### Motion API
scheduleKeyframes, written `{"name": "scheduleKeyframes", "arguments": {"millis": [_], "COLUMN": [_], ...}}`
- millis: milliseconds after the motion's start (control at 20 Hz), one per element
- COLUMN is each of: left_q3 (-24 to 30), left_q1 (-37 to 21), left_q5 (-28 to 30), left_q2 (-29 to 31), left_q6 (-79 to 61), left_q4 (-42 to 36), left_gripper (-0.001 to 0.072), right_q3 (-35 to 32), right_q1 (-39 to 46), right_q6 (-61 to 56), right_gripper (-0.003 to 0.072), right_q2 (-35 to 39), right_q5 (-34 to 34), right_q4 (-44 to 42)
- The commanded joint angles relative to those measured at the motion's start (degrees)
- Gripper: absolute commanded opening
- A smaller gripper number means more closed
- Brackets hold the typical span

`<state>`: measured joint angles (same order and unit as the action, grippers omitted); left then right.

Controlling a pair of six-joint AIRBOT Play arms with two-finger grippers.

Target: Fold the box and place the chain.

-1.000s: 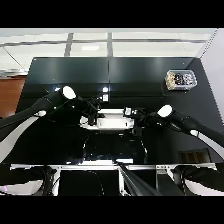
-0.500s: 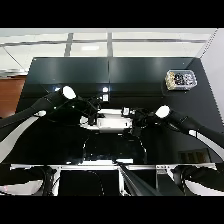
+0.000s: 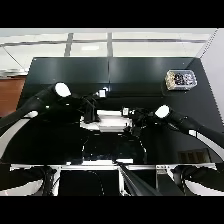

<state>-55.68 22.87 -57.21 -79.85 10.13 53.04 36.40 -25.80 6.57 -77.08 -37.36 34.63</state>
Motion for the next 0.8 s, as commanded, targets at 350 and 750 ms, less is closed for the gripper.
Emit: {"name": "scheduleKeyframes", "arguments": {"millis": [350,750], "left_q3": [7.87,8.87], "left_q1": [-3.96,-2.58], "left_q5": [-17.09,21.11], "left_q2": [7.78,4.28], "left_q6": [29.14,24.11], "left_q4": [-12.72,-20.81], "left_gripper": [0.0025,0.0026], "right_q3": [0.02,0.02], "right_q1": [-0.02,-0.02], "right_q6": [0.09,0.09], "right_gripper": [0.0191,0.0191], "right_q2": [0.02,0.02], "right_q5": [-0.07,-0.07], "right_q4": [-0.02,-0.07]}}
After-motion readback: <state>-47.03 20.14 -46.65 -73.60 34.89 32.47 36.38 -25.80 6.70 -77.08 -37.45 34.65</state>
